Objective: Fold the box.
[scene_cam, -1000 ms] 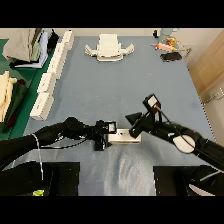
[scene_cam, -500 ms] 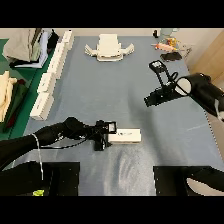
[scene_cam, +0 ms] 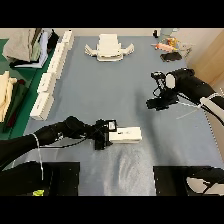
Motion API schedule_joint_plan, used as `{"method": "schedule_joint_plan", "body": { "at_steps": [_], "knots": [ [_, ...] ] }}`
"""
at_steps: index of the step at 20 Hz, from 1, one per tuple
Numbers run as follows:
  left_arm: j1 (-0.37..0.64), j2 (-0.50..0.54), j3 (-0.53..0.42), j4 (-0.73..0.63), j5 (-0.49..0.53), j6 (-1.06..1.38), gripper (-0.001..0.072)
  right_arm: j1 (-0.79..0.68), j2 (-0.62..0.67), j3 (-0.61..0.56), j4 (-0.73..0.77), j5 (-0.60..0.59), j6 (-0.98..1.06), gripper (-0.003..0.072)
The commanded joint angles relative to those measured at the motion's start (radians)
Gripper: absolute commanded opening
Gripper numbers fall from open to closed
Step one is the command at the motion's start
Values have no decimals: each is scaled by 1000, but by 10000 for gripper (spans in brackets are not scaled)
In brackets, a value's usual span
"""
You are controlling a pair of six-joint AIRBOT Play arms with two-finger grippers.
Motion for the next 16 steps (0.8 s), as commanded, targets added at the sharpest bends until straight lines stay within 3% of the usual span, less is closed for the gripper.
{"method": "schedule_joint_plan", "body": {
  "at_steps": [1,4,8,11,16],
  "knots": [
    [22,29,27,19,19,-179,511,0,-8,3,-7,17,17,7],
    [101,94,54,171,112,-500,511,-1,-8,3,-6,17,17,7],
    [302,89,173,578,135,-1070,511,0,-8,3,-6,17,17,7],
    [453,-11,344,794,82,-1314,511,0,-8,3,-6,17,17,7],
    [637,-296,689,858,-45,-1453,511,0,-8,3,-6,17,17,7]
  ]
}}
